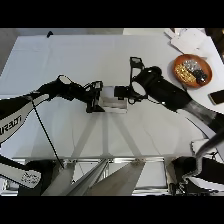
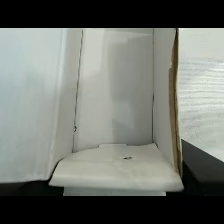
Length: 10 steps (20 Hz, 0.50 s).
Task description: Fold the box and place the chain.
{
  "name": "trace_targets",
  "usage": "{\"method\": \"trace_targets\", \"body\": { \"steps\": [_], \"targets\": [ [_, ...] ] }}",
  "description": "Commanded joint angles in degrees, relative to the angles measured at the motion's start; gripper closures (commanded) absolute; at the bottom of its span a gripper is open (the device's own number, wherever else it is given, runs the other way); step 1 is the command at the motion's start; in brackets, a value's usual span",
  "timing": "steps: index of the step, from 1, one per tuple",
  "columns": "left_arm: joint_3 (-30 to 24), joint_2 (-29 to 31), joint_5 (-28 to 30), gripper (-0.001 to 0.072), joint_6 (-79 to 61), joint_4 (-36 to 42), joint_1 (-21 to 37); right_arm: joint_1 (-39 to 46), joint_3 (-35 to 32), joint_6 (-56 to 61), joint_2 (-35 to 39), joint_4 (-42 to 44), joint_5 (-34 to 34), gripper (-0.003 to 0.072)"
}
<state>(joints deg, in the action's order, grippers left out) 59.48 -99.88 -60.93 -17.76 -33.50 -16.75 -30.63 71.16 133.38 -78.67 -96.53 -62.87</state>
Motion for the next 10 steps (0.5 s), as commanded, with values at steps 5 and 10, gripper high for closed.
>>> {"method": "trace_targets", "body": {
  "steps": [5,10],
  "targets": [
    [0.0,0.0,0.0,0.033,0.0,0.0,0.0,0.0,-4.5,-48.3,17.2,-5.2,-0.6,0.0197],
    [0.0,0.0,0.0,0.033,0.0,0.0,0.0,4.2,-24.3,-60.9,26.3,4.2,17.9,0.0196]
  ]
}}
